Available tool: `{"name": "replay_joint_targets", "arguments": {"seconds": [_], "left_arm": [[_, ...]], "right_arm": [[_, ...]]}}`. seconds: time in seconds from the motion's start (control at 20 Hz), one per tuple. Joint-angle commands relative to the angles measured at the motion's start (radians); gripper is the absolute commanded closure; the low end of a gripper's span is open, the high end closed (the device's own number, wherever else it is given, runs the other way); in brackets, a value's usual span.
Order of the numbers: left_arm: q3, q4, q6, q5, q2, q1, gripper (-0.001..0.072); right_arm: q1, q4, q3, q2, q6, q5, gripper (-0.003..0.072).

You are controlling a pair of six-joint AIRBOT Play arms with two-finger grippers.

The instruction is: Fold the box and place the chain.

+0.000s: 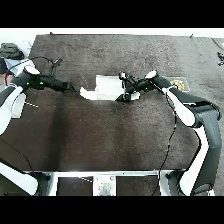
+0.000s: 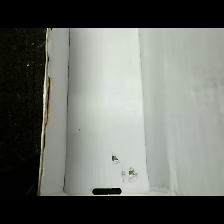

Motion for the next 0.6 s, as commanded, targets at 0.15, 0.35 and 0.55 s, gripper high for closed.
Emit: {"name": "replay_joint_targets", "arguments": {"seconds": [0.15,0.35,0.55], "left_arm": [[-0.014,-0.079,-0.047,0.026,-0.072,-0.029,0.0701],[-0.013,-0.162,-0.045,0.043,-0.114,-0.064,0.07],[-0.013,-0.257,-0.004,0.04,-0.137,-0.086,0.0699]], "right_arm": [[0.0,0.0,0.0,0.0,0.0,0.0,0.0477],[0.0,0.0,0.0,0.0,0.0,0.0,0.0477],[0.0,0.0,0.0,0.0,0.0,0.0,0.0477]]}}
